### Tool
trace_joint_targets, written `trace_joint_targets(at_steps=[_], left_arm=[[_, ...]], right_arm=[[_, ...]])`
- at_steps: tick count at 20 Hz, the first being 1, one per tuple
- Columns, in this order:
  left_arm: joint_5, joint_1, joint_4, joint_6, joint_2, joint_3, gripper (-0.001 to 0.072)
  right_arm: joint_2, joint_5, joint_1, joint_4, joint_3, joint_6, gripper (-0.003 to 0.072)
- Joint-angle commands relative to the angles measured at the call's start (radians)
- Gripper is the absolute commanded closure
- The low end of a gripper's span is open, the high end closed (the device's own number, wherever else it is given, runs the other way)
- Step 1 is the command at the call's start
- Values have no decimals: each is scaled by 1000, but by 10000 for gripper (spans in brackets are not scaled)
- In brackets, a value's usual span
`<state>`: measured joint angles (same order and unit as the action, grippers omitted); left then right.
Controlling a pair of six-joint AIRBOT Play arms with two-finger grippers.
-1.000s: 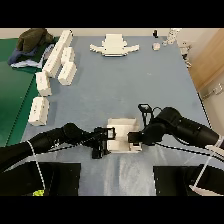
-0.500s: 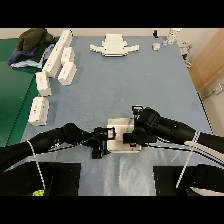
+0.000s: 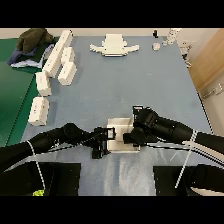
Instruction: Fold the box.
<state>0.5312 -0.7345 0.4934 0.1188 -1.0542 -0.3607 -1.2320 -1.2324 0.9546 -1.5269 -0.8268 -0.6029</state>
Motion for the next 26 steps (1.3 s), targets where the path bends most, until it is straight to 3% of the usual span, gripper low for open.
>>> trace_joint_targets(at_steps=[1,2,3,4,8,9,11,12,13,14,15,16,22,26], left_arm=[[0,0,0,0,0,-1,191],[0,0,0,0,0,-1,191],[0,0,0,0,0,-1,191],[0,0,0,0,0,-1,191],[0,0,0,0,0,-1,191],[0,0,0,0,0,-1,191],[0,0,0,0,0,-1,191],[0,0,0,0,0,-1,191],[0,0,0,0,0,-1,191],[0,0,0,0,0,-1,191],[0,0,0,0,0,-1,191],[0,0,0,0,0,-1,191],[0,0,0,0,0,-1,191],[0,0,0,0,0,-1,191]], right_arm=[[-1,-5,1,1,-1,-9,681],[-1,-8,1,1,-1,-12,578],[-1,-7,1,1,-1,-21,353],[-1,-8,1,1,-1,-30,260],[-1,-8,1,1,-1,-35,262],[-1,-8,1,1,-1,-35,312],[-1,-8,1,1,-1,-38,670],[-1,-8,1,1,-1,-38,680],[-1,-7,1,1,-1,-45,680],[-1,-8,1,6,-1,-45,617],[-1,-7,1,13,-1,-54,378],[-1,-8,0,14,-1,-64,300],[23,-24,-2,24,-33,-106,300],[93,-169,-2,104,-84,-116,300]])
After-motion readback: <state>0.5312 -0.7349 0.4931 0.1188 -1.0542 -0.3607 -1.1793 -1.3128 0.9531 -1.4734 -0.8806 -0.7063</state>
